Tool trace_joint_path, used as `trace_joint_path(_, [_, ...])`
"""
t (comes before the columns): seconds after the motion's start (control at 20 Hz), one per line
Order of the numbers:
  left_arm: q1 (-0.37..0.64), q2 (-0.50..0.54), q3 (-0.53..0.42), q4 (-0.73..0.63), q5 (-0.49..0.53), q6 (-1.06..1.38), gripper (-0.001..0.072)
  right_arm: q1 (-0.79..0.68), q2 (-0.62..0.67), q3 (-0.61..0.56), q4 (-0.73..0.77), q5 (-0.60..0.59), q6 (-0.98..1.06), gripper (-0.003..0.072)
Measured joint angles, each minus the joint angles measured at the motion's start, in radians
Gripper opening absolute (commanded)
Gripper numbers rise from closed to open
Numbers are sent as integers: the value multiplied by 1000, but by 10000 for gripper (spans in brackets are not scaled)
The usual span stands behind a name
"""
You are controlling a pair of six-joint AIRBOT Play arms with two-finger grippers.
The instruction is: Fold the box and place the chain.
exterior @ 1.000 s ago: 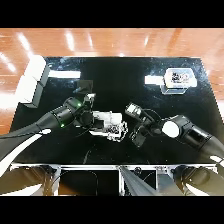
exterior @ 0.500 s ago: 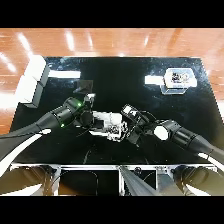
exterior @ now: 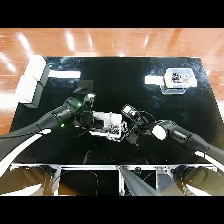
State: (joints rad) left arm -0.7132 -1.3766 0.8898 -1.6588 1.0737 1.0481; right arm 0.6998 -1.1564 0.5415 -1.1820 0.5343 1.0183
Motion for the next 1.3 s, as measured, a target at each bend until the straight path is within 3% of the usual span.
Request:
trace_joint_path(0.5, [0, 0, 0, 0, 0, 0, 31, 38, -17, 0, 2, -33, -9, 654])
trace_joint_path(0.55, [0, 0, 0, 0, 0, 0, 31, 41, -21, 0, 2, -37, -9, 455])
trace_joint_path(0.7, [0, 0, 0, 0, 0, 0, 31, 46, -28, 0, 4, -39, -6, 60])
trace_joint_path(0.75, [0, 0, 0, 0, 0, 0, 31, 47, -30, 0, 5, -39, -5, 34])
trace_joint_path(1.05, [0, 0, 0, 0, 0, 0, 31, 47, -22, 0, 0, -14, -2, 34])
trace_joint_path(1.3, [0, 0, 0, 0, -1, 0, 31, 35, 57, 3, -7, 54, 12, 35])
